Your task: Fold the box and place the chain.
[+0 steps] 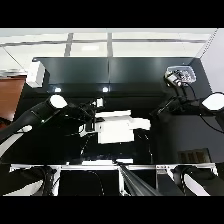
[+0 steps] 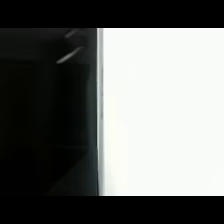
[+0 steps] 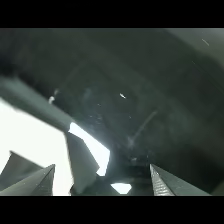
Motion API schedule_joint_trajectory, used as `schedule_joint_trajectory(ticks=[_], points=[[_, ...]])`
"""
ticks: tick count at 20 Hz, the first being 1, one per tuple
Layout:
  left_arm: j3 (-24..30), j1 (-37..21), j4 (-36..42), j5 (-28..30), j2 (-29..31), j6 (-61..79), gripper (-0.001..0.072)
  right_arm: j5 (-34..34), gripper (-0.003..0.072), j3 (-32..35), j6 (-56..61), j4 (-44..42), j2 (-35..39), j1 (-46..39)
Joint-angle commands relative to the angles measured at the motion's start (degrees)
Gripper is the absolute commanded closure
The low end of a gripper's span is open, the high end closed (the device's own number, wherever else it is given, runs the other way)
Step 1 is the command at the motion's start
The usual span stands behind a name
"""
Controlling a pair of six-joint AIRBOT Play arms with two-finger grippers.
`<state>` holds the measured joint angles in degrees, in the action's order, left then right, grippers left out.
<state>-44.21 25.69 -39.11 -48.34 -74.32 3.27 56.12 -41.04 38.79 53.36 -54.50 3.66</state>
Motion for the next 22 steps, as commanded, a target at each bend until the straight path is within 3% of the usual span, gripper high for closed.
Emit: schedule_joint_trajectory(ticks=[1, 5, 10, 22], points=[[0.00, 0.44, -1.27, 6.23, -3.82, 4.24, 0.0687, -0.61, 0.0015, 0.59, -8.94, 0.22, -0.57, 4.24], [0.00, 0.57, -0.94, 6.10, -5.86, 4.24, 0.0688, -1.95, 0.0015, 3.98, -15.45, 0.24, -2.40, 11.19], [0.00, 0.59, -0.94, 6.08, -5.86, 4.22, 0.0688, -8.61, 0.0015, 8.37, -26.60, 0.22, -3.04, 17.55], [0.00, 0.59, -0.90, 5.88, -5.86, 4.20, 0.0688, -10.78, 0.0015, 8.70, -33.57, -1.27, -10.10, 28.15]])
